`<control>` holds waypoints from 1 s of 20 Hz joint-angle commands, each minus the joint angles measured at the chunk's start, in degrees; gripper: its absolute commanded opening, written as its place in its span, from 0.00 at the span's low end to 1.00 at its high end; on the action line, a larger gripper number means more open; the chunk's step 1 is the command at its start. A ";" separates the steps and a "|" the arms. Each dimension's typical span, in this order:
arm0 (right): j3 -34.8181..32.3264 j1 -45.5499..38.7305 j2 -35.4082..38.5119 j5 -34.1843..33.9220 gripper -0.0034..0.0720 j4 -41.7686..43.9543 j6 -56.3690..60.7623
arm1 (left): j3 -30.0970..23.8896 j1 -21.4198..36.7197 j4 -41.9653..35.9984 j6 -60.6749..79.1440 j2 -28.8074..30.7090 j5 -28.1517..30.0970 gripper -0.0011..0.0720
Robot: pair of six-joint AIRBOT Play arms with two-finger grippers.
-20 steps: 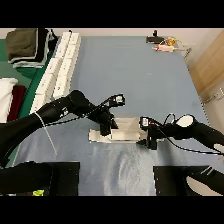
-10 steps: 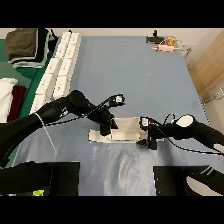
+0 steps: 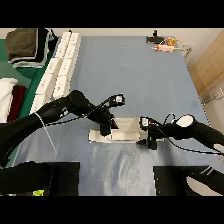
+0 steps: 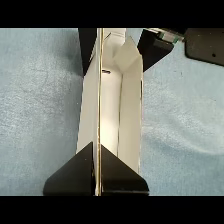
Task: Fold the box.
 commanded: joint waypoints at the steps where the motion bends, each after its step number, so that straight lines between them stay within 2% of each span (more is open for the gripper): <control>1: 0.07 -0.04 0.02 -0.02 0.81 0.02 0.02 | -0.02 0.04 -0.28 -0.04 0.00 -0.90 0.04; 2: 0.07 -0.04 0.02 -0.02 0.81 0.02 0.00 | -0.02 0.09 -0.26 -0.02 0.00 -1.14 0.15; 3: 0.07 -0.04 0.02 0.00 0.81 0.02 0.02 | -0.02 0.09 -0.28 -0.13 0.00 -1.07 0.53; 4: 0.07 -0.04 0.02 0.00 0.81 0.02 0.00 | 0.00 0.09 -0.26 -1.86 0.00 -0.81 0.68; 8: 0.07 -0.04 0.02 0.00 0.81 0.02 0.02 | 0.04 0.24 3.82 -8.31 2.16 -2.45 0.68; 11: 0.07 -0.04 0.02 -0.02 0.81 0.02 0.02 | 0.04 2.43 14.40 -23.06 7.63 -8.48 0.68; 14: 0.07 -0.04 0.02 -0.02 0.81 0.02 0.00 | 0.02 5.81 20.85 -37.94 13.51 -16.90 0.67; 15: 0.07 -0.04 0.02 0.00 0.81 0.02 0.02 | 0.02 6.71 21.27 -44.44 14.95 -19.63 0.33; 16: 0.07 -0.04 0.02 -0.02 0.81 0.02 0.02 | 0.02 7.23 21.16 -47.60 15.82 -22.12 0.04; 18: 0.07 -0.04 0.02 0.00 0.81 0.02 0.00 | -0.66 6.47 17.59 -54.12 16.11 -24.20 0.03; 20: 0.07 -0.04 0.02 0.00 0.81 0.02 0.02 | -2.58 3.54 7.50 -57.00 15.39 -19.93 0.03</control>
